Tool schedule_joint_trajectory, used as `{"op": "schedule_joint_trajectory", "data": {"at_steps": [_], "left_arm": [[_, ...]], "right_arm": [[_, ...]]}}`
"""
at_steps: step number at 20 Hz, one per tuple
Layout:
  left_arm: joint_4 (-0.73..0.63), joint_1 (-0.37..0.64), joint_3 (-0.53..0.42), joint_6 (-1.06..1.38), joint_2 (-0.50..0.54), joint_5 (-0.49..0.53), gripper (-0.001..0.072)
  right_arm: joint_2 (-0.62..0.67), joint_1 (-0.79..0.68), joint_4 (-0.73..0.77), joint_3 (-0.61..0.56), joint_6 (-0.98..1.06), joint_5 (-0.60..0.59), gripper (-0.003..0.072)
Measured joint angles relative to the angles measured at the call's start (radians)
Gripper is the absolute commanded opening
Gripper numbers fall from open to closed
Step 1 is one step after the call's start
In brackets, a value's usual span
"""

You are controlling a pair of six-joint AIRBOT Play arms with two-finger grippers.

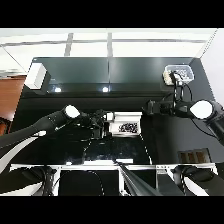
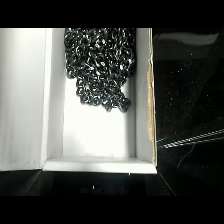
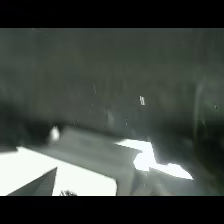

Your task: Fold the box and place the chain.

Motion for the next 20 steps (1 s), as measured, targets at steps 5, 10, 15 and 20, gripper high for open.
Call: {"op": "schedule_joint_trajectory", "data": {"at_steps": [5, 10, 15, 20], "left_arm": [[0.003, -0.001, 0.000, 0.000, 0.000, 0.001, 0.0362], [0.005, -0.001, 0.000, 0.000, 0.000, 0.001, 0.0361], [0.006, -0.003, 0.000, 0.000, 0.000, 0.002, 0.0362], [0.024, -0.015, 0.001, -0.007, -0.001, 0.010, 0.0363]], "right_arm": [[-0.066, 0.003, 0.118, 0.000, -0.055, -0.069, 0.0718], [-0.115, 0.030, 0.192, 0.021, -0.401, 0.012, 0.0717], [-0.125, 0.042, 0.229, 0.070, -0.975, 0.164, 0.0717], [-0.129, 0.095, 0.243, 0.018, -1.221, 0.200, 0.0717]]}}
